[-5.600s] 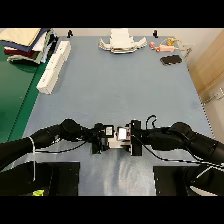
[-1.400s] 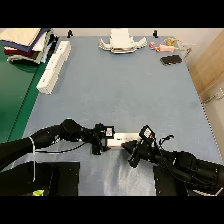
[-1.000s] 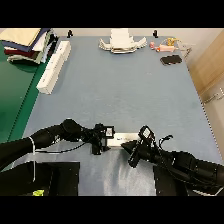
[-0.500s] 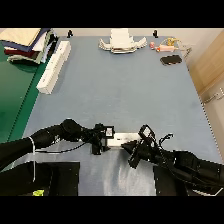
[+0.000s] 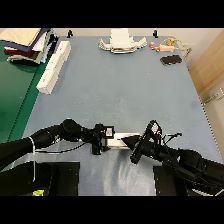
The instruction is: Fold the box.
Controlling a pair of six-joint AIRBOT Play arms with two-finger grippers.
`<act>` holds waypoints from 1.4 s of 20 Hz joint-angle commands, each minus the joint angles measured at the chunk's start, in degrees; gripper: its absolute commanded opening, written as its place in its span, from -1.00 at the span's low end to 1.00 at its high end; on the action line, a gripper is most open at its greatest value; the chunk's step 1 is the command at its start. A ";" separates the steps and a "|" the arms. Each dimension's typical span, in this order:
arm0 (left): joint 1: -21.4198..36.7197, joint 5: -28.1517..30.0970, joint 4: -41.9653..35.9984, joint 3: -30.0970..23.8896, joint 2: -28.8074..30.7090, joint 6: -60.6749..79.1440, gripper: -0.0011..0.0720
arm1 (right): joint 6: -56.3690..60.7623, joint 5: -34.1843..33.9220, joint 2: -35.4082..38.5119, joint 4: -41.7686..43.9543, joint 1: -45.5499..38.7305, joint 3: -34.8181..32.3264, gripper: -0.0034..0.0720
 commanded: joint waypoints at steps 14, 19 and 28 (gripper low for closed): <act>0.17 0.20 0.02 0.04 0.02 -0.04 0.43 | 5.64 -35.21 -9.51 -6.29 -20.87 19.45 -0.90; 4.74 0.20 0.09 0.52 3.67 -9.79 0.43 | 5.60 -35.50 -9.53 -6.32 -20.87 19.45 -0.90; 36.98 -4.68 24.81 0.52 14.75 -37.35 0.43 | 5.60 -35.50 -9.53 -6.32 -20.87 19.45 -0.90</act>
